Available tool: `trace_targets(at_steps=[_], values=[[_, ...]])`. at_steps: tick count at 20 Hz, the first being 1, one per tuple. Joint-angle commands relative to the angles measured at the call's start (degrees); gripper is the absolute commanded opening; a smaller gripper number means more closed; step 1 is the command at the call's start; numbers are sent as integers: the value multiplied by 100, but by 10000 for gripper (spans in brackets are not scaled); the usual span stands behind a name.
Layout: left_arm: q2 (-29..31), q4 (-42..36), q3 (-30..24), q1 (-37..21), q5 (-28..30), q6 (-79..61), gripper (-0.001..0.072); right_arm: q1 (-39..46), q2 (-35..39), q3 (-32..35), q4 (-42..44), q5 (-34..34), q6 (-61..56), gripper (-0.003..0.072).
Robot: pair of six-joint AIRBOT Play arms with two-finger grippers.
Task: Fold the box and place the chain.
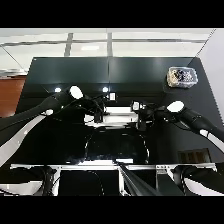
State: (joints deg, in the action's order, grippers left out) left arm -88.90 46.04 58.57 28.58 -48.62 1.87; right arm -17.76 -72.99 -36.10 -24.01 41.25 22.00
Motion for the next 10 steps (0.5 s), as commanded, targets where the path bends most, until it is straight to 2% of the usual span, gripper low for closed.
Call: trace_targets(at_steps=[1, 10], values=[[-2, -4, -2, -2, 9, 4, 26, 2, -258, -7, 81, 74, 208, 696], [-2, -4, -2, -2, 11, 4, 26, 7, -358, -7, -343, 125, -74, 695]])
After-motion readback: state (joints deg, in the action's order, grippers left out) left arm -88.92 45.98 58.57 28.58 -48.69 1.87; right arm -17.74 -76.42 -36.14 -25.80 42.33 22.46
